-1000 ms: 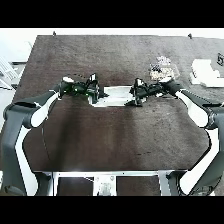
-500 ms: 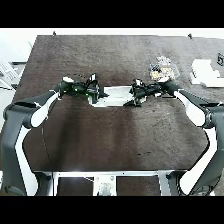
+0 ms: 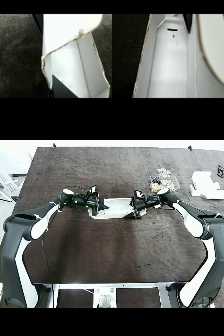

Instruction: Fold the box and place the chain.

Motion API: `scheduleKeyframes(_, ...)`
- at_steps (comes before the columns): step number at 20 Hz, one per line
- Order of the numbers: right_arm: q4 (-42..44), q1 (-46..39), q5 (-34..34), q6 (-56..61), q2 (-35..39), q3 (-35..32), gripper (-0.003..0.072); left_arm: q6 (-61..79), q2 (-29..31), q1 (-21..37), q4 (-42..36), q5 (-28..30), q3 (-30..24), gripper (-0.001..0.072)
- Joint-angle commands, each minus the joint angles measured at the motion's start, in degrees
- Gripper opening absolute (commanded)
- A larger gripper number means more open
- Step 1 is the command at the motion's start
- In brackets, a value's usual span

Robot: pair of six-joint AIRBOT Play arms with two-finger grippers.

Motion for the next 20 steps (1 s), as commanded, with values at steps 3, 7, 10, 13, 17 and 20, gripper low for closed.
scheduleKeyframes(3,-0.9,0.2,2.1,1.5,-0.3,0.3,0.0657,0.0,0.0,0.0,0.0,0.1,0.0,0.0021)
scheduleKeyframes(7,-1.3,-0.6,0.4,1.2,-0.3,1.2,0.0657,0.0,0.0,0.0,0.0,0.1,0.0,0.0021)
scheduleKeyframes(10,-1.3,-1.2,0.4,1.5,-0.3,1.9,0.0657,0.0,0.0,0.0,0.0,0.1,0.0,0.0021)
scheduleKeyframes(13,-3.0,-0.8,0.5,1.9,-0.5,1.9,0.0657,0.0,0.0,0.0,0.0,0.1,0.0,0.0022)
scheduleKeyframes(17,-2.9,-0.6,0.7,1.9,-0.9,2.5,0.0656,0.0,0.0,0.0,0.0,0.1,0.0,0.0022)
scheduleKeyframes(20,-3.0,-0.7,0.8,1.9,-1.1,3.1,0.0656,0.0,0.0,0.0,0.0,0.1,0.0,0.0022)
